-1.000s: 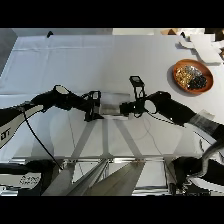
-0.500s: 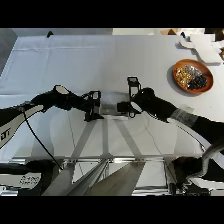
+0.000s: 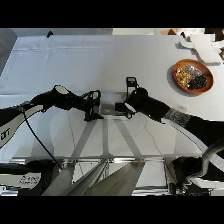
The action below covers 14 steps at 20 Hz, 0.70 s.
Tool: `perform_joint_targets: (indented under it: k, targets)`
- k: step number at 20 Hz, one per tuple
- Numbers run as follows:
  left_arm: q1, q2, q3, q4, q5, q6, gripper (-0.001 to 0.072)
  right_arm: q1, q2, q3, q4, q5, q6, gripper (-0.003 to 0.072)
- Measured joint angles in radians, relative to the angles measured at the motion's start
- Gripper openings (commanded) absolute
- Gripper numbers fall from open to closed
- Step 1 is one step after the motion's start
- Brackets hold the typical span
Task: Fold the box and place the chain.
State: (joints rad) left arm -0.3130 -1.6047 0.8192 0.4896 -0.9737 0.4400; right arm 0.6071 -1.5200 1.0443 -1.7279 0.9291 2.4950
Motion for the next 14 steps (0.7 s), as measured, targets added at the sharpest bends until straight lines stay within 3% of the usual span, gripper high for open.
perform_joint_targets:
  k: [1,2,3,8,14]
  targets:
    - [0.0,0.0,0.0,0.0,0.0,0.0,0.0401,0.002,0.0,0.0,0.0,-0.001,0.009,0.007]
    - [0.0,0.0,0.0,0.0,0.0,0.001,0.0401,0.002,-0.001,0.001,0.0,-0.006,0.014,0.0247]
    - [0.0,0.0,0.0,0.0,0.0,0.001,0.0401,0.003,-0.001,0.002,0.007,-0.021,0.019,0.0375]
    - [0.0,0.0,0.0,0.0,0.001,0.002,0.0401,0.003,0.039,0.002,0.03,-0.005,0.03,0.0398]
    - [0.0,0.0,0.0,0.0,0.001,0.002,0.0401,0.003,0.178,0.002,0.036,0.053,-0.025,0.0398]
